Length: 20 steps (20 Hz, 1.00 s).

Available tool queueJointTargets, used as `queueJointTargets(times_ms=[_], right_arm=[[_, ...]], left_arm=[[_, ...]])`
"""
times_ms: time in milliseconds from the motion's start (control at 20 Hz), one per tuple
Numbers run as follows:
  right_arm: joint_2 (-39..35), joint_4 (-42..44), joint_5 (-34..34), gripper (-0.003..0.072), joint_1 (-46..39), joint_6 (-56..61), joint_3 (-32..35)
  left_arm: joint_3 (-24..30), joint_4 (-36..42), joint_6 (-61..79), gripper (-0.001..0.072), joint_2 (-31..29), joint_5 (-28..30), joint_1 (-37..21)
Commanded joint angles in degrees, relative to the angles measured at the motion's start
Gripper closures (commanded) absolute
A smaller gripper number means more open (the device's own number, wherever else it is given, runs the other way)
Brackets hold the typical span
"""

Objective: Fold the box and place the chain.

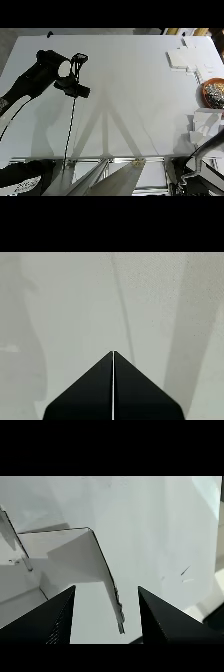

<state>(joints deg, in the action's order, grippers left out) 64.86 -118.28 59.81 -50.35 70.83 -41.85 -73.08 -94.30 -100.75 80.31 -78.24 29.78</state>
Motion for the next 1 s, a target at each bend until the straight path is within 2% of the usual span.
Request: queueJointTargets(times_ms=[0,150,250,400,700,950], right_arm=[[2.7,-2.4,0.9,0.0311,-0.7,2.9,0.0],[2.7,-1.1,-0.4,0.0534,0.0,2.8,0.0],[2.6,-0.1,1.7,0.0668,0.1,2.8,0.0],[-0.6,2.3,6.8,0.0668,4.3,2.4,0.0],[-11.3,29.6,15.1,0.0669,20.7,0.7,0.0],[-24.2,33.6,17.5,0.0669,39.6,5.1,1.5]], left_arm=[[0.0,0.0,0.0,0.0701,0.0,0.0,0.0],[0.0,0.0,0.0,0.0701,0.0,0.0,0.0],[0.0,0.0,0.0,0.0701,0.0,0.0,0.0],[0.0,0.0,0.0,0.0701,0.0,0.0,0.0],[0.0,0.0,0.0,0.0701,0.0,0.0,0.0],[0.0,0.0,0.0,0.0701,0.0,0.0,0.0]])
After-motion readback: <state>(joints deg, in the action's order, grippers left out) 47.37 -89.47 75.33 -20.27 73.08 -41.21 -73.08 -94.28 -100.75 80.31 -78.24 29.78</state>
